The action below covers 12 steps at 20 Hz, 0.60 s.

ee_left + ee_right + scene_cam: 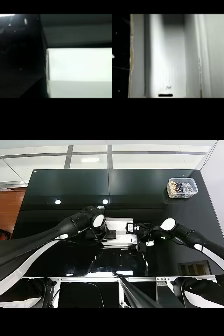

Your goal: Fold the box and place the chain.

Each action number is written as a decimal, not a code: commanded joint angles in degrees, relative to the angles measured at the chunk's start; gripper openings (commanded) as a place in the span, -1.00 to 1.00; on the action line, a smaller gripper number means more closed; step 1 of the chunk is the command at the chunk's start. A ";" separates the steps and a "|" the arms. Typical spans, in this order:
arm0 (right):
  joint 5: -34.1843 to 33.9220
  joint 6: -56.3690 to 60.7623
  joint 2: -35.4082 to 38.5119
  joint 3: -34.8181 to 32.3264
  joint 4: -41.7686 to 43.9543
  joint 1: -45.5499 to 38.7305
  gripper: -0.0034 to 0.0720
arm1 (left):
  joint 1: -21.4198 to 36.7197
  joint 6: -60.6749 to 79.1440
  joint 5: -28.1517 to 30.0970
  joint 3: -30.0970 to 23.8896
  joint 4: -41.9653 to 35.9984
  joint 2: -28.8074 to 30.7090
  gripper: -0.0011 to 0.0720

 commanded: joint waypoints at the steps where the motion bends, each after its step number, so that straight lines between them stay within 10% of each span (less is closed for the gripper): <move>1: 3.74 3.93 3.72 0.04 -5.66 -0.74 0.89 | 0.07 -0.07 -1.01 0.02 0.76 0.02 -0.90; 12: 4.44 4.59 8.55 0.02 -6.64 -2.73 0.89 | 0.00 -1.99 -3.91 1.73 5.99 -0.15 -0.89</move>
